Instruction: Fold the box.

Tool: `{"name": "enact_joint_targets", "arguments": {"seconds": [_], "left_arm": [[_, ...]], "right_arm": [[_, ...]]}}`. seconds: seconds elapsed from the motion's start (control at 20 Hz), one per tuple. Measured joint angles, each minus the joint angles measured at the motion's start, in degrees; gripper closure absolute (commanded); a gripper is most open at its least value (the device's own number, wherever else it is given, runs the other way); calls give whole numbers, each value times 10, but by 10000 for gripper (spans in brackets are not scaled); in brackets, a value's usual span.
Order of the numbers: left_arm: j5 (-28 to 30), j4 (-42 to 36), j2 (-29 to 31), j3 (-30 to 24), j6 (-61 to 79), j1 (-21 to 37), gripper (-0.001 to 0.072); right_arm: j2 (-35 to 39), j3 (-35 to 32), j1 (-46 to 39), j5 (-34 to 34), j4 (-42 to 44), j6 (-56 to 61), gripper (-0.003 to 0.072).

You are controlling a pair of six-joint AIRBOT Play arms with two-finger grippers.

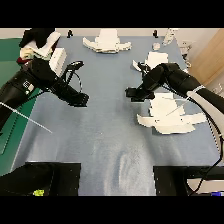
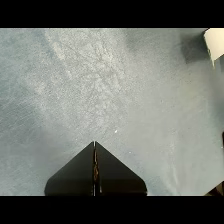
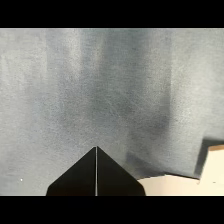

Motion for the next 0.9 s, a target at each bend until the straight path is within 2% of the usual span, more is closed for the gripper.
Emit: {"name": "enact_joint_targets", "arguments": {"seconds": [0.3, 0.7, 0.85, 0.9], "left_arm": [[2, 0, 0, 0, 0, 0, 696], [32, -2, 0, 0, 0, 0, 696], [44, -10, -1, 0, 0, 0, 696], [47, -12, -2, 0, 0, 0, 696]], "right_arm": [[-2, 0, 0, 21, 6, 3, 684], [-3, 9, -4, 26, 13, 6, 683], [-3, 65, -35, -28, -43, 7, 658], [-3, 87, -51, -57, -81, 7, 596]]}}
